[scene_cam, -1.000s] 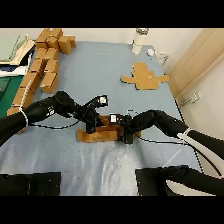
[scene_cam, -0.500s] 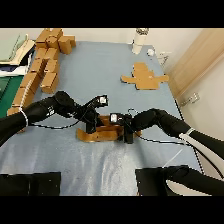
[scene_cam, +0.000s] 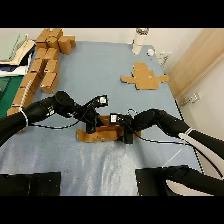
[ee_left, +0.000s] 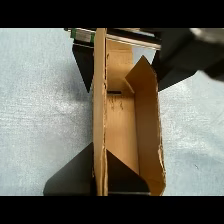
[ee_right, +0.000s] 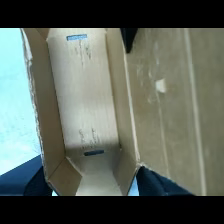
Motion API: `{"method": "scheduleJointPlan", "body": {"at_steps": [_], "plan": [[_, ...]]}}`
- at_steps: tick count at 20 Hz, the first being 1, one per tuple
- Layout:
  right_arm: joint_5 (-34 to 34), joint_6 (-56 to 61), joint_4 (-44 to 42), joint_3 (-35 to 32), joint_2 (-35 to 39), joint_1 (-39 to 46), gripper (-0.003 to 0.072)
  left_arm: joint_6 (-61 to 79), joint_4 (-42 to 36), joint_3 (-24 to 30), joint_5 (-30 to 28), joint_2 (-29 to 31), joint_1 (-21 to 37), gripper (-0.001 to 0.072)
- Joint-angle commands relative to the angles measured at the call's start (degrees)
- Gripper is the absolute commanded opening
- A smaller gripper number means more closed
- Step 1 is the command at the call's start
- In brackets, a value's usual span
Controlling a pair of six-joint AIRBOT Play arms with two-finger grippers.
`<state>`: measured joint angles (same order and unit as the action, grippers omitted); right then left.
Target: Fold the box.
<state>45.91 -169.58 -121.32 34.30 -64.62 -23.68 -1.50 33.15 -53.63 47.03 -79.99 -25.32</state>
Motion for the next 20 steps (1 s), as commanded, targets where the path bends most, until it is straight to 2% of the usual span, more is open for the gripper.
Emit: {"method": "scheduleJointPlan", "body": {"at_steps": [1,4,6,13,14,15,20], "plan": [[-0.94,0.04,-0.04,0.02,-0.85,0.0,0.07,0.02,0.0,0.0,-0.02,-0.02,-0.02,0.0014],[-1.03,0.04,-0.04,0.02,-1.9,0.0,0.0684,0.02,0.0,0.0,-0.02,-0.02,-0.02,0.0015],[-1.05,0.02,-0.04,0.02,-2.34,0.0,0.0582,0.0,0.0,0.0,-0.02,-0.02,-0.02,0.0014],[-1.03,0.02,-0.02,0.02,-2.36,0.0,0.0567,0.02,0.0,0.0,-0.02,-0.02,-0.02,0.0015],[-1.01,0.02,-0.02,0.02,-2.36,0.0,0.0496,0.02,0.0,0.0,-0.02,-0.02,-0.02,0.0014],[-1.03,0.02,-0.02,0.02,-2.36,0.0,0.0464,0.0,0.0,0.0,-0.02,-0.02,-0.02,0.0014],[-1.03,0.02,0.0,0.02,-2.36,0.0,0.0464,0.02,0.0,0.0,-0.02,-0.02,-0.02,0.0015]]}}
